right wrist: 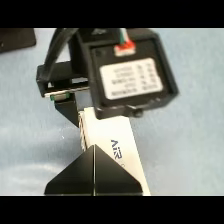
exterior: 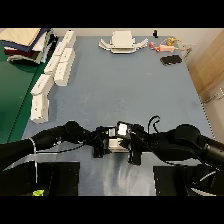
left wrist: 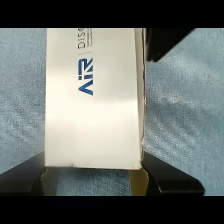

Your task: Fold the box.

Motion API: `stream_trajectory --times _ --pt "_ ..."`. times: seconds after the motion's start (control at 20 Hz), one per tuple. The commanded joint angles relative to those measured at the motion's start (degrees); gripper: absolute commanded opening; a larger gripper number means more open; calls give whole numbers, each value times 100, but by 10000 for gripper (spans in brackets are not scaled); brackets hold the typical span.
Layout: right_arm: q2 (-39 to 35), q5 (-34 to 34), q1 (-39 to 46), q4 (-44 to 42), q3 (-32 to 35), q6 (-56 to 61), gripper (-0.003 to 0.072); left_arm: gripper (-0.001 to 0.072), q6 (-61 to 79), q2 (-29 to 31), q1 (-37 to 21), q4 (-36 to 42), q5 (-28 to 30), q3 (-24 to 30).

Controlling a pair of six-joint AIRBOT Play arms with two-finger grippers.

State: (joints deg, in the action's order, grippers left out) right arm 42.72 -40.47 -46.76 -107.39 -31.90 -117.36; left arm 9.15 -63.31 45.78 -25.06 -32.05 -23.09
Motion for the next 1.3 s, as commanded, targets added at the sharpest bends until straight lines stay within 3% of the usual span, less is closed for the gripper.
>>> stream_trajectory --times 0.0,0.2,0.8,1.25 --pt "-337 1152 2 2 647 1668 3 487 2 4 -4 0 4 -7" --pt "-970 3222 -90 -470 1821 2658 3 487 2 4 -4 0 4 -7" --pt "-879 3348 -367 -846 2555 2658 3 487 2 4 -4 0 4 -7" --pt "-732 3377 -369 -970 2706 2848 3 487 2 4 -4 0 7 -7"
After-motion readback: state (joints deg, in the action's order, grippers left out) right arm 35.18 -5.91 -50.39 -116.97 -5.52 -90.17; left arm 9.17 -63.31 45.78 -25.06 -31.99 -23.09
